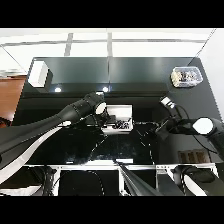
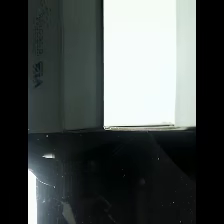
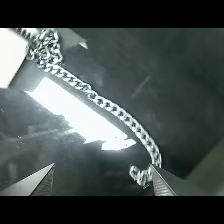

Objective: Fold the box and place the chain.

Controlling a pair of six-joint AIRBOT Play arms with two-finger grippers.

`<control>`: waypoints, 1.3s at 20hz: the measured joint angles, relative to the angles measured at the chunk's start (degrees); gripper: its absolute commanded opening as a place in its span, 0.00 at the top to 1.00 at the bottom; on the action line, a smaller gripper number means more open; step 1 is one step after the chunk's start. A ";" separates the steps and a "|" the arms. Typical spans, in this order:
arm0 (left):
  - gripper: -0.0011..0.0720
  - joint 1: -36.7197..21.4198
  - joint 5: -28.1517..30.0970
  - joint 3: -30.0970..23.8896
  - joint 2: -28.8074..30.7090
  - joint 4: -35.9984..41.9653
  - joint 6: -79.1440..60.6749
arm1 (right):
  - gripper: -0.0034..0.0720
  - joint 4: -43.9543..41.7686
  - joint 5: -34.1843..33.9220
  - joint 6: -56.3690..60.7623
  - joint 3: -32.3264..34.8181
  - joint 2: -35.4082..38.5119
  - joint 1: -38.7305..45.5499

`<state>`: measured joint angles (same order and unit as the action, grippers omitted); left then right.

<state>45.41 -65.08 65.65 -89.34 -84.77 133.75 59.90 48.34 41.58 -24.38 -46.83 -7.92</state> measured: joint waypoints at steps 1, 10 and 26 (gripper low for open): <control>0.95 0.00 -0.04 0.00 0.00 0.00 0.02 | 0.00 -1.42 -1.88 -4.83 0.52 -1.07 -0.57; 0.95 0.00 -0.07 0.00 0.00 0.00 0.00 | 0.00 -16.41 -6.82 -39.12 1.73 -10.16 -1.97; 0.95 0.00 -0.09 0.00 0.00 0.00 0.00 | 0.93 -18.95 -10.64 -44.81 1.66 -14.05 -2.01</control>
